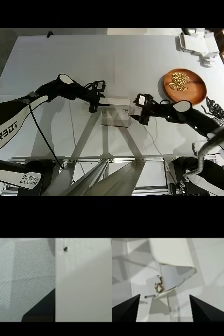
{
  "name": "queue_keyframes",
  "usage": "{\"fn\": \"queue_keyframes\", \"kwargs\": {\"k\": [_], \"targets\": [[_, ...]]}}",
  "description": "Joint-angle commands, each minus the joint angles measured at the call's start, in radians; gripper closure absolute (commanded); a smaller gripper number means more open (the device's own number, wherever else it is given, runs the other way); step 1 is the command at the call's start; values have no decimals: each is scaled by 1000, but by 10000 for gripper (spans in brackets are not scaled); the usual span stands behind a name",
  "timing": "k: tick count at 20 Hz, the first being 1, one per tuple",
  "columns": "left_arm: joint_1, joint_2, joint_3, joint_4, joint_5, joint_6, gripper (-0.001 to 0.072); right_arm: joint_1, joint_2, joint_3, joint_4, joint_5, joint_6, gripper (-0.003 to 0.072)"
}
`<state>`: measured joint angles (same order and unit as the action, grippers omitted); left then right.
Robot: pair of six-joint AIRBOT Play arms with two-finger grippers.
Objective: Fold the box and place the chain.
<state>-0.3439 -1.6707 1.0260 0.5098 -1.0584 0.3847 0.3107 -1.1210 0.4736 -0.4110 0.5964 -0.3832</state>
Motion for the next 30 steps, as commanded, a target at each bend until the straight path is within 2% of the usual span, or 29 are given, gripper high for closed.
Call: {"fn": "queue_keyframes", "kwargs": {"k": [1,5,8,12,17,21,25,30], "targets": [[0,0,0,0,0,0,701,-2,101,-66,-110,-13,-43,25],[0,0,0,0,0,0,701,0,127,-125,-107,66,-33,0],[0,0,0,0,0,0,701,0,114,-140,-78,8,-33,-18],[0,0,0,0,0,0,701,1,80,-150,70,-13,-50,-19],[0,0,0,0,0,0,701,90,20,-150,166,-80,-49,-19],[0,0,0,0,0,0,701,101,20,-150,255,-153,-44,-19],[0,0,0,0,0,0,701,100,20,-150,333,-145,-45,-16],[0,0,0,0,0,0,701,100,20,-149,336,-146,-45,-14]]}}
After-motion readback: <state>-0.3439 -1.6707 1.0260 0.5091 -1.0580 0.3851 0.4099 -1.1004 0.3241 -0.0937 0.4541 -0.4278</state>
